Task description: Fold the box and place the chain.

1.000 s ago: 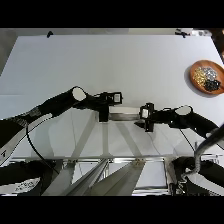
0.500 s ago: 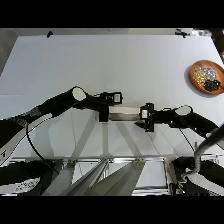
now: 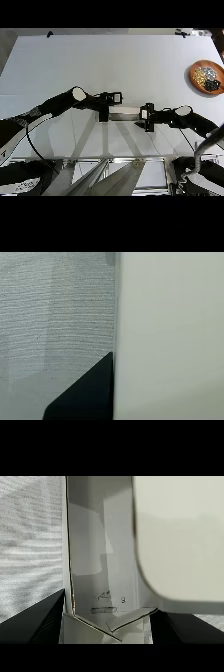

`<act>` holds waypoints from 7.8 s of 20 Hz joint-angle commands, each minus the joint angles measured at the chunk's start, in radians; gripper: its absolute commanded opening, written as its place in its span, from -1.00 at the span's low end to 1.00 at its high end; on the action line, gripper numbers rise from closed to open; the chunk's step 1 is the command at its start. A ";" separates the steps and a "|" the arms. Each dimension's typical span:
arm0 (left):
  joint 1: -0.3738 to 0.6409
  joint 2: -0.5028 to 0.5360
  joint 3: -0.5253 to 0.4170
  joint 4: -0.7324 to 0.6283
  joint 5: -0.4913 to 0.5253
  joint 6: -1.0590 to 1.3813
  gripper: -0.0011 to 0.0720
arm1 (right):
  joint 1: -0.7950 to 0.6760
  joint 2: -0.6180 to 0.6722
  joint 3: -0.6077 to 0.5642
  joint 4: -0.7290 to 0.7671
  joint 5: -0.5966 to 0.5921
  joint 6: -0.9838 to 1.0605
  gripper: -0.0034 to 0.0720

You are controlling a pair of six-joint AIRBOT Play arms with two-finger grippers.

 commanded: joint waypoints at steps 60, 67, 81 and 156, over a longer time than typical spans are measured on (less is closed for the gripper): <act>0.000 0.119 -0.003 -0.095 -0.301 -0.241 -0.96 | 0.000 0.000 -0.001 0.000 -0.001 0.000 0.32; 0.000 0.117 -0.003 -0.273 0.020 -0.235 -0.96 | 0.000 0.000 -0.001 0.000 0.000 0.000 0.32; 0.000 -0.048 -0.003 -0.324 0.156 -0.353 -0.96 | 0.000 0.000 -0.001 0.000 0.000 0.000 0.32; 0.043 0.069 -0.061 0.013 -0.144 -0.233 -0.55 | 0.000 0.000 -0.001 0.000 0.000 0.000 0.32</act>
